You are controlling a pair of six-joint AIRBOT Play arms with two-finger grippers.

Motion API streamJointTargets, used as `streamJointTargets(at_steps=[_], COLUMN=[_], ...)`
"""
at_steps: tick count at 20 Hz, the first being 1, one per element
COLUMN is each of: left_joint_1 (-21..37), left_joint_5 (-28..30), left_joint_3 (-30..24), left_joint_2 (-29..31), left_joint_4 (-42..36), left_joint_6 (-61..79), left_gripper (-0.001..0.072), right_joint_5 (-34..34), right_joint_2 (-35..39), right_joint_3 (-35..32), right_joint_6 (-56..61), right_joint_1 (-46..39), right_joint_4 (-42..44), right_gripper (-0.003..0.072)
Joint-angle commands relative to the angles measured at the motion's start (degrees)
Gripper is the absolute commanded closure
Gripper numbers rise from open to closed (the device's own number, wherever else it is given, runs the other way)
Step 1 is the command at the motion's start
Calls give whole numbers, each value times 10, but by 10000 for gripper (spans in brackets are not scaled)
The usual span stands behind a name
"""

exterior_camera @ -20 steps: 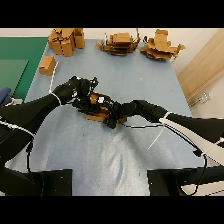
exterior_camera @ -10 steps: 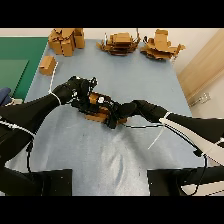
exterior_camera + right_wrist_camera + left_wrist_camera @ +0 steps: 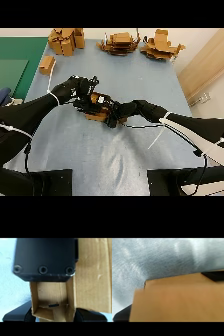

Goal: Fold the box.

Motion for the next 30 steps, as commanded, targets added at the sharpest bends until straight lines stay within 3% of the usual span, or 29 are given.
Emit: streamJointTargets(at_steps=[1,10,11,12,13,18,19,21,23,25,30], left_joint_1=[1,27,35,43,53,148,184,264,331,362,330], left_joint_5=[3,-5,-7,-14,-30,-89,-118,-167,-144,-118,-106], left_joint_3=[0,0,0,0,0,-31,-44,-74,-104,-113,-110], left_joint_2=[12,47,56,65,76,157,173,187,177,138,45], left_joint_4=[4,16,13,5,-11,-125,-172,-263,-281,-263,-347], left_joint_6=[-4,30,42,55,92,379,481,648,712,782,1109], left_gripper=[315,313,215,168,168,166,78,51,51,51,50], right_joint_5=[-4,-4,-4,-4,-4,-4,-4,-4,-5,-4,-6], right_joint_2=[0,0,0,0,0,0,0,0,0,0,0], right_joint_3=[0,0,0,0,0,0,0,0,0,0,0], right_joint_6=[0,0,0,0,0,0,0,0,0,0,0], right_joint_1=[0,0,0,0,0,0,0,0,0,0,0], right_joint_4=[2,1,1,1,1,1,1,1,2,2,2], right_gripper=[176,176,176,176,176,176,176,176,176,176,176])
